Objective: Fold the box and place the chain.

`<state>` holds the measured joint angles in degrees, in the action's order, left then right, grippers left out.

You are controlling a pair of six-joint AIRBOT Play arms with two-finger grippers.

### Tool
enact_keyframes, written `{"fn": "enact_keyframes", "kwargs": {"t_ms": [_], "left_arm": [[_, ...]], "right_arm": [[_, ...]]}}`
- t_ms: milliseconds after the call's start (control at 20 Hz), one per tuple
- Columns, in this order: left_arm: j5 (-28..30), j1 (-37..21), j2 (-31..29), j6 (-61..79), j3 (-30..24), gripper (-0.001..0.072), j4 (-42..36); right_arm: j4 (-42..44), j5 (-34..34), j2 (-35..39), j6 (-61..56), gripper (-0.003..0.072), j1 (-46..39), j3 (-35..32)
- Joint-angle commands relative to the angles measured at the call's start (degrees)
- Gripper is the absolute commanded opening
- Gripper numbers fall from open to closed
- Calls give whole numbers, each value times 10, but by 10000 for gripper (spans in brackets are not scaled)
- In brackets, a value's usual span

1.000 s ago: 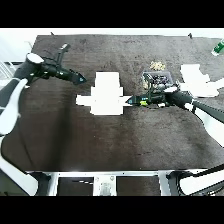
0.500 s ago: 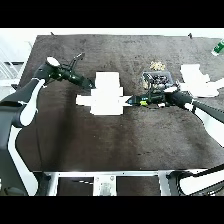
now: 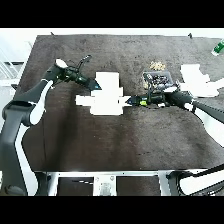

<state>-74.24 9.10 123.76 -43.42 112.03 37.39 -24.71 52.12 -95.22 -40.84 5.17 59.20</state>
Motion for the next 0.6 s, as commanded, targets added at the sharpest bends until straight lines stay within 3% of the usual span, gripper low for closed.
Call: {"fn": "enact_keyframes", "kwargs": {"t_ms": [0, 250, 550], "left_arm": [[-21, 3, 9, -7, 16, 608, 1], [-59, 3, 9, -14, 16, 590, 33], [-63, -14, 9, -16, 16, 590, 26]], "right_arm": [[0, 0, 0, 0, 10, 0, 0], [0, 0, 0, 4, 10, 0, 0], [0, 0, 0, 4, 10, 0, 0]]}}
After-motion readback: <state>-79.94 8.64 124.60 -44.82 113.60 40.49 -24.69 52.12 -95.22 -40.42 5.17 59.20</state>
